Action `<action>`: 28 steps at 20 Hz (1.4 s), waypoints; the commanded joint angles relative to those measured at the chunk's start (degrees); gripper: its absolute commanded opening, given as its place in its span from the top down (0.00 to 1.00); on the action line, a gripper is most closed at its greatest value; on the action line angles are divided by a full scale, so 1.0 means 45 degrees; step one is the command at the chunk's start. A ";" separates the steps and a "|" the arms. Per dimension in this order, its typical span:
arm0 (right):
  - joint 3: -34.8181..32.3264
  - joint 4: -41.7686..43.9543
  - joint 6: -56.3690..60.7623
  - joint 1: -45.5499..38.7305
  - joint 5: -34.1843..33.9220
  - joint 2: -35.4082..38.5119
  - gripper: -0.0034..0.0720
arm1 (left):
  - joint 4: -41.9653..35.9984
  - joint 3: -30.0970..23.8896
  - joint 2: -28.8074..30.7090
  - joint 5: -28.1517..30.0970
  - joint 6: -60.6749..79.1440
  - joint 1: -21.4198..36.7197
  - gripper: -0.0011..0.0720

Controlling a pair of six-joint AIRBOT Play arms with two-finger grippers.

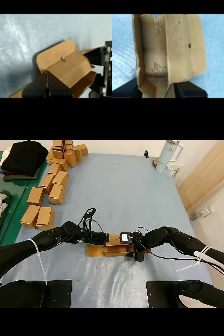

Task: Fold the box.

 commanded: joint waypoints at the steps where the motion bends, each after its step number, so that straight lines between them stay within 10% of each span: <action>1: -0.0005 0.0005 0.0005 0.0005 0.0024 -0.0005 0.31 | 0.0296 0.0573 -0.0228 -0.0379 0.0209 0.0126 0.98; 16: -0.0005 0.0000 0.0005 0.0005 0.0024 -0.0005 0.31 | 0.1457 0.2021 -0.1345 -0.2419 0.0588 0.0627 0.98; 28: -0.0005 0.0000 0.0005 0.0005 0.0029 -0.0005 0.31 | 0.1506 0.1972 0.1020 -0.3041 0.5022 0.1239 0.98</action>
